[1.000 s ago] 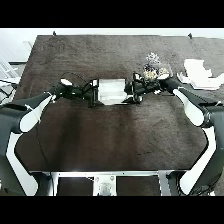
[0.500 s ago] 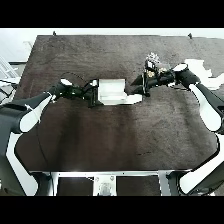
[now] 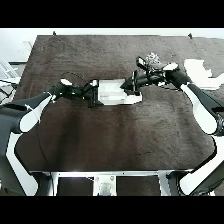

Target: Fold the box and place the chain.

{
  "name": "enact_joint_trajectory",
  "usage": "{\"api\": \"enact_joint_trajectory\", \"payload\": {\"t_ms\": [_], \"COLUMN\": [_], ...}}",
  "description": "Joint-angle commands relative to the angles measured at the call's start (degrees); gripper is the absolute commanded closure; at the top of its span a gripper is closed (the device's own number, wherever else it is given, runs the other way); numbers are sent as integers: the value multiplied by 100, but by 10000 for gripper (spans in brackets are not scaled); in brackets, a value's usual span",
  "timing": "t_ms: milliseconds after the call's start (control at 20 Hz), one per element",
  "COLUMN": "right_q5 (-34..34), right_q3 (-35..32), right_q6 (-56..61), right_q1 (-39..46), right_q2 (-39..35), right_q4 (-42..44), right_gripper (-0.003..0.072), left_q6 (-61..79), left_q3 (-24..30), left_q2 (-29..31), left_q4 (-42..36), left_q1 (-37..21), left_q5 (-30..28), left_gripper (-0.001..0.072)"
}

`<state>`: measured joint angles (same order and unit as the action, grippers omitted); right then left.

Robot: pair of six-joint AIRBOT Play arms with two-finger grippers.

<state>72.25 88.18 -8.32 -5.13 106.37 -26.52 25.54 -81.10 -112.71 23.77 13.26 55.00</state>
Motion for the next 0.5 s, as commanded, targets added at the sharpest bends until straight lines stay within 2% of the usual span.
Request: {"api": "enact_joint_trajectory", "payload": {"t_ms": [0,100,300,450], "right_q5": [-986,-1198,-1182,-1126], "right_q3": [2,37,450,522], "right_q6": [81,83,363,398], "right_q1": [-129,-129,-129,-136], "right_q2": [103,199,516,691], "right_q4": [61,52,-247,-415], "right_gripper": [678,678,678,679], "left_q6": [0,-2,0,0], "left_q3": [4,2,4,2], "left_q2": [-4,-4,-4,-4], "left_q4": [4,4,4,4], "left_q1": [2,2,2,2], "left_q5": [-7,-7,-9,-11], "left_gripper": [420,420,420,420]}}
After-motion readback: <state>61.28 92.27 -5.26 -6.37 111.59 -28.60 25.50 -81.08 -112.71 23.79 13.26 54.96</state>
